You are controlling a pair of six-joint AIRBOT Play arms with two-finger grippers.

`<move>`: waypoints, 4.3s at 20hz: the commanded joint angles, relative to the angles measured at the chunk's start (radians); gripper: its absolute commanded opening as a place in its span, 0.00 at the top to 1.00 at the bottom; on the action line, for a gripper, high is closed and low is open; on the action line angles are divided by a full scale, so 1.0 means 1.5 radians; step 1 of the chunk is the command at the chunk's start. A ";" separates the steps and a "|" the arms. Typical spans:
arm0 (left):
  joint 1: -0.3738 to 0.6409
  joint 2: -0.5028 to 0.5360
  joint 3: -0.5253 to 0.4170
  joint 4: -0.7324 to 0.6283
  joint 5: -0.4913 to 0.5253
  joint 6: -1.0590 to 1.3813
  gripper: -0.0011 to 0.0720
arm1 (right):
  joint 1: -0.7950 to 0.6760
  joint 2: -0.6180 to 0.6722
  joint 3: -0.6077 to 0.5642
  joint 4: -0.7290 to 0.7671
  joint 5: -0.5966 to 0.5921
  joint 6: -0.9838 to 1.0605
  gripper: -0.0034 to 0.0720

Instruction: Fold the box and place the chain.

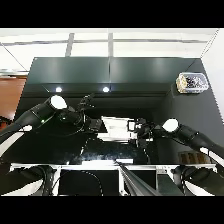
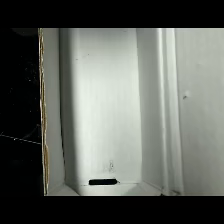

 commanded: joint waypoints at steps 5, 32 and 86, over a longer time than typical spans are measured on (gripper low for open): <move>-0.049 -0.001 0.029 0.045 0.035 -0.060 0.16 | 0.000 -0.001 0.000 0.000 0.000 0.000 0.38; -0.146 -0.011 0.038 0.269 0.116 -0.330 0.32 | 0.000 -0.001 0.000 0.000 0.000 0.000 0.38; -0.301 -0.122 0.194 0.532 0.021 -0.714 0.26 | 0.000 -0.001 0.000 0.000 0.000 0.000 0.38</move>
